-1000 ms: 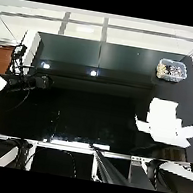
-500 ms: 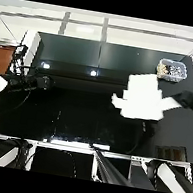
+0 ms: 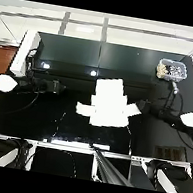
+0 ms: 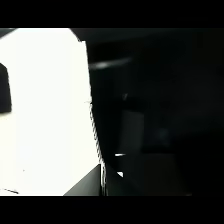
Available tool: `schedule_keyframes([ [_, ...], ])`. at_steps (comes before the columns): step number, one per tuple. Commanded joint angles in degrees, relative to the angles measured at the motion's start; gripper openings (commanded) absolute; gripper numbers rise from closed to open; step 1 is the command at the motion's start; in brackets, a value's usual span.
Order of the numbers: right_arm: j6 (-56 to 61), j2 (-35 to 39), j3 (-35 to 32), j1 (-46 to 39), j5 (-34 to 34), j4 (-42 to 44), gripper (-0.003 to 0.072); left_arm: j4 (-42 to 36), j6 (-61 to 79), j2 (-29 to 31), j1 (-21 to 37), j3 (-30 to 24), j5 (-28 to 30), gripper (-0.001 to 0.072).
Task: Fold the box and place the chain.
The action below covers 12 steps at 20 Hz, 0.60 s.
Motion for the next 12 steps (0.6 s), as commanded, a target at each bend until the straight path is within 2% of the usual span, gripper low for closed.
schedule_keyframes([
  [1,0.7,0.4,-2.9,5.9,-3.9,1.4,0.0014,-11.4,8.4,-8.7,-0.5,2.8,-3.7,0.0693],
  [2,0.7,0.4,-3.0,6.6,-3.9,1.2,0.0014,-13.6,8.5,-12.8,-0.2,4.5,-5.5,0.0693],
  [5,0.7,0.4,-3.0,7.6,-3.9,1.2,0.0014,-26.2,13.7,-26.4,0.2,11.7,-18.4,0.0692],
  [7,0.7,0.4,-3.0,7.6,-3.9,1.2,0.0014,-27.1,13.4,-32.5,-1.1,15.8,-21.6,0.0692],
  [12,0.6,0.4,-3.0,7.6,-3.9,1.2,0.0014,-27.1,10.1,-40.5,-5.2,21.2,-26.2,0.0692],
])
